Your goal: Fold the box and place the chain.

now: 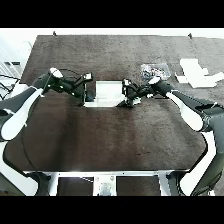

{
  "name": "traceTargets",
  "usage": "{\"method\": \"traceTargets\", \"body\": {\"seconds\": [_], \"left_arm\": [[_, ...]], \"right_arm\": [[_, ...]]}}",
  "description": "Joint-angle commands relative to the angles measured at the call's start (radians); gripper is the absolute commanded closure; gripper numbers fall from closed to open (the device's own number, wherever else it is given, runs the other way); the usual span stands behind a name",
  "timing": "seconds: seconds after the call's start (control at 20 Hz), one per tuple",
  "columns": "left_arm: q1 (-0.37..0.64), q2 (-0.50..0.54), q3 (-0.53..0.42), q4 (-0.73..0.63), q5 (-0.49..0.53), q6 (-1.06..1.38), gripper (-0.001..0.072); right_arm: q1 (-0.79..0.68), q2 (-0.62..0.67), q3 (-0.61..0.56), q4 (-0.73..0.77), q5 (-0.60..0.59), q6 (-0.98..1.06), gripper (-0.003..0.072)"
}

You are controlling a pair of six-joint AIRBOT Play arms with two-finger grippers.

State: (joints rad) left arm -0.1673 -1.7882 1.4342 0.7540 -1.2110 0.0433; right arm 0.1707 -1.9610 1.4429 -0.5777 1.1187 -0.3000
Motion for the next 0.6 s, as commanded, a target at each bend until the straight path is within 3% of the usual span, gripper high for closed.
{"method": "traceTargets", "body": {"seconds": [0.0, 0.3, 0.55], "left_arm": [[0.018, 0.071, 0.0, 0.013, -0.011, -0.12, 0.0693], [0.061, 0.235, -0.056, 0.115, 0.125, -0.827, 0.0695], [0.189, 0.266, -0.103, 0.099, 0.011, -1.046, 0.0694]], "right_arm": [[0.0, 0.0, 0.0, -0.001, 0.001, 0.0, 0.0126], [0.0, 0.0, 0.0, 0.0, 0.001, 0.0, 0.0126], [0.0, 0.0, 0.0, 0.0, 0.001, 0.0, 0.0126]]}}
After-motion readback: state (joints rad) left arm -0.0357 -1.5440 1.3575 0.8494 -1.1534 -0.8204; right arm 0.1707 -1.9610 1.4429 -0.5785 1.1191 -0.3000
